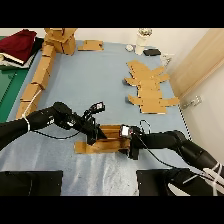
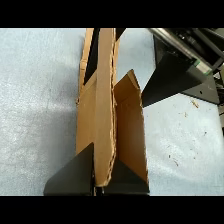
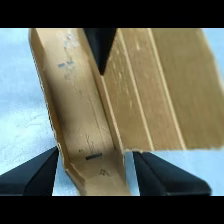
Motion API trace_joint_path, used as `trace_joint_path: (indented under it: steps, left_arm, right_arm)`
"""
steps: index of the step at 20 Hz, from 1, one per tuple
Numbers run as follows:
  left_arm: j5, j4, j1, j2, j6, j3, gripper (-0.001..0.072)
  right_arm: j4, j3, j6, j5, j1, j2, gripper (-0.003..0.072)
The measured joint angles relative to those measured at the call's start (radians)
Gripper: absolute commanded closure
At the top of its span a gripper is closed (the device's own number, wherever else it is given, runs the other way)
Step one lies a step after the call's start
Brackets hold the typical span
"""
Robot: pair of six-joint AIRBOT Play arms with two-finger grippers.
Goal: Fold the box.
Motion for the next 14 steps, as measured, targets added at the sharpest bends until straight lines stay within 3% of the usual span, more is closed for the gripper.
trace_joint_path:
  steps: [6, 14]
  left_arm:
    - [-0.001, 0.0, 0.0, 0.0, 0.0, 0.0, 0.0696]
    - [0.0, 0.0, 0.0, 0.0, 0.0, 0.0, 0.0696]
  right_arm:
    - [0.122, 0.026, -0.145, -0.042, -0.064, -0.1, -0.0034]
    - [0.126, 0.04, -0.145, -0.056, -0.073, -0.093, -0.0034]
